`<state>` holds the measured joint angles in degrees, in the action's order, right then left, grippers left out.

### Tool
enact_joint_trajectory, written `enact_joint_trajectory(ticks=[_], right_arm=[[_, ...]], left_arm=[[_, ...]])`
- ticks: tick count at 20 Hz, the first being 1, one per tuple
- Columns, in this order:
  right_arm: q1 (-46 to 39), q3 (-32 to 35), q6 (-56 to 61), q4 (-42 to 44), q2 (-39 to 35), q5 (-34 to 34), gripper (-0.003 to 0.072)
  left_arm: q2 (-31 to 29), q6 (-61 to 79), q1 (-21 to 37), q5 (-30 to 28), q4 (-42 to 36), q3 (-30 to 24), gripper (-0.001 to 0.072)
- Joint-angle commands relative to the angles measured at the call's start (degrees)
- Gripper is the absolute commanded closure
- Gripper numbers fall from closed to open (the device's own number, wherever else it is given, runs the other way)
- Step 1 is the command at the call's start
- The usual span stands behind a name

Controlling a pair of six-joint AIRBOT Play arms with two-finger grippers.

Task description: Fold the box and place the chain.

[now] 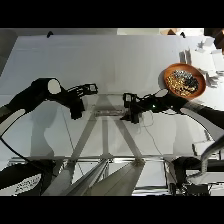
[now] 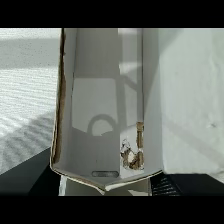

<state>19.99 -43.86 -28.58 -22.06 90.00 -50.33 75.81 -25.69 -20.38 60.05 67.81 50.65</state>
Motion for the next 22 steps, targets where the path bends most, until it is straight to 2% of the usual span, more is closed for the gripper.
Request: enact_joint_trajectory(ticks=[1, 2, 3, 5, 9, 16, 17, 18, 19, 22], right_arm=[[0.0, -0.07, 0.0, 0.0, 0.02, -0.02, 0.0253], [0.0, -0.07, 0.0, 0.0, 0.02, 0.0, 0.0253], [0.0, -0.07, 0.0, 0.0, 0.02, -0.02, 0.0253], [0.0, -0.07, 0.0, 0.0, 0.02, -0.02, 0.0253], [0.0, -0.07, 0.0, -0.02, 0.02, 0.0, 0.0253], [0.0, -0.07, 0.0, 0.0, 0.02, -0.02, 0.0253], [0.0, -0.07, 0.0, 0.0, 0.02, -0.02, 0.0253], [0.0, -0.07, 0.0, 0.0, 0.02, -0.02, 0.0253], [0.0, -0.07, 0.0, 0.0, 0.02, -0.02, 0.0253], [0.0, -0.07, 0.0, 0.0, 0.02, -0.02, 0.0253]], left_arm=[[-1.64, 9.99, 1.73, -0.48, -9.16, -0.02, 0.0441], [-1.55, 10.27, 2.29, -0.61, -9.75, -0.04, 0.0317], [-1.55, 10.36, 2.27, -1.42, -9.97, -0.31, 0.0296], [-1.31, 15.02, 2.05, -2.47, -10.82, -1.46, 0.0296], [0.31, 34.12, 2.12, -3.76, -17.33, -6.82, 0.0296], [0.52, 35.45, 2.19, -5.29, -23.91, -8.74, 0.0302], [0.55, 37.38, 2.19, -5.81, -24.55, -8.74, 0.0334], [0.52, 39.17, 2.19, -6.58, -24.92, -8.74, 0.044], [0.52, 41.03, 2.19, -7.52, -24.94, -8.74, 0.0515], [0.55, 42.64, 2.12, -9.33, -24.94, -8.74, 0.051]])
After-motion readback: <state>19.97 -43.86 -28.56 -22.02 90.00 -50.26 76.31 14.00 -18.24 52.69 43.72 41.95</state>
